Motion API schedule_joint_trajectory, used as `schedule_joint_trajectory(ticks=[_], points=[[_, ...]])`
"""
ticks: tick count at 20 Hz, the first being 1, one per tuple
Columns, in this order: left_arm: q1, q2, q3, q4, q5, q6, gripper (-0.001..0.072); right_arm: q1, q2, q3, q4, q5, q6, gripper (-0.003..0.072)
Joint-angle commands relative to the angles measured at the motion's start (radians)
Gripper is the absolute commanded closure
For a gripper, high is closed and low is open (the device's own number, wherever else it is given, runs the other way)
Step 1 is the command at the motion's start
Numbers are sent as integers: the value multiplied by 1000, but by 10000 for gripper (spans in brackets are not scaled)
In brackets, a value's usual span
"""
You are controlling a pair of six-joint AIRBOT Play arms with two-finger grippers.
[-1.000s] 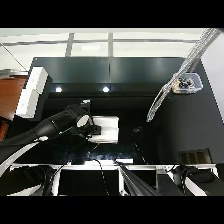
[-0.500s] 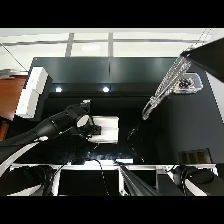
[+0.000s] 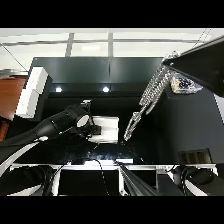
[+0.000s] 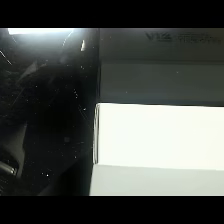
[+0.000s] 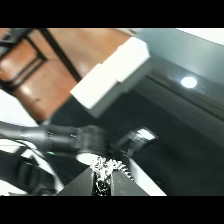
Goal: Fold the box and place the chain.
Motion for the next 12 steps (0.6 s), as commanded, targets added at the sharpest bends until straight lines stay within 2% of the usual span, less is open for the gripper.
schedule_joint_trajectory(ticks=[1,6,12], points=[[0,0,0,5,4,0,680,3,-14,0,103,-38,-15,663],[0,0,0,5,7,0,680,11,-54,0,166,-74,-40,664],[0,0,0,5,6,0,680,68,-115,0,161,-114,-66,664]])
